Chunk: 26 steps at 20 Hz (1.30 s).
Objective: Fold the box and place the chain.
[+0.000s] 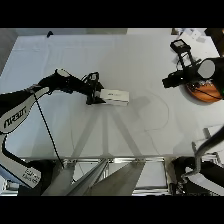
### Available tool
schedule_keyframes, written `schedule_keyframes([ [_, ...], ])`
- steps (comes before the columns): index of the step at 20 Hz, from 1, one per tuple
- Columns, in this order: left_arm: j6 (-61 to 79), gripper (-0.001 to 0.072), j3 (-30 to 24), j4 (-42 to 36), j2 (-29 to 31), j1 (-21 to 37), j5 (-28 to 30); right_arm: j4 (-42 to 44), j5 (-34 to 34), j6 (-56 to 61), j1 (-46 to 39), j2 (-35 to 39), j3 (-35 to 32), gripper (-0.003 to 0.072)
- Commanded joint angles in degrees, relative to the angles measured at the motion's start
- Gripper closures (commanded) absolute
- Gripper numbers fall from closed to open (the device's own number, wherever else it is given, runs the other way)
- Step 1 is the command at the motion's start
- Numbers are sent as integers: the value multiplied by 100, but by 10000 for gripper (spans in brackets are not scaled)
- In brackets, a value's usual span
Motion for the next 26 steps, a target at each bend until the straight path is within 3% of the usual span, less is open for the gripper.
schedule_keyframes([
  [1, -4, 274, -2, -35, -4, -24, -98, -13, -109, 2, -4, -9, 4, 679],
  [2, -2, 277, -2, -37, -4, -28, -116, -13, -109, 2, -4, -9, 4, 679],
  [3, -2, 338, -2, -66, -4, -28, -116, -13, -109, 2, -4, -9, 4, 679],
  [4, -7, 550, -2, -85, -2, -35, -122, -13, -109, 2, -4, -9, 4, 679],
  [5, -31, 689, -2, -72, 7, -33, -199, -13, -109, 2, -4, -9, 4, 679],
  [10, -671, 697, -2, 98, 501, -20, -398, -13, -109, 2, -4, -9, 4, 679],
  [14, -1029, 698, -2, 101, 1392, -20, -140, -13, -109, 0, -4, -9, 4, 679],
  [17, -1816, 698, -2, 120, 2214, -20, 426, -13, -109, 2, -4, -9, 4, 679],
  [19, -2599, 698, -2, 319, 2691, -20, 1104, -13, -109, 2, -4, -9, 4, 679],
  [23, -4177, 697, -2, 1906, 3209, 57, 2618, -13, -109, 2, -4, -9, 4, 679],
  [26, -5265, 697, -4, 2579, 3187, 470, 2916, -15, -109, 0, -4, -9, 4, 679],
])
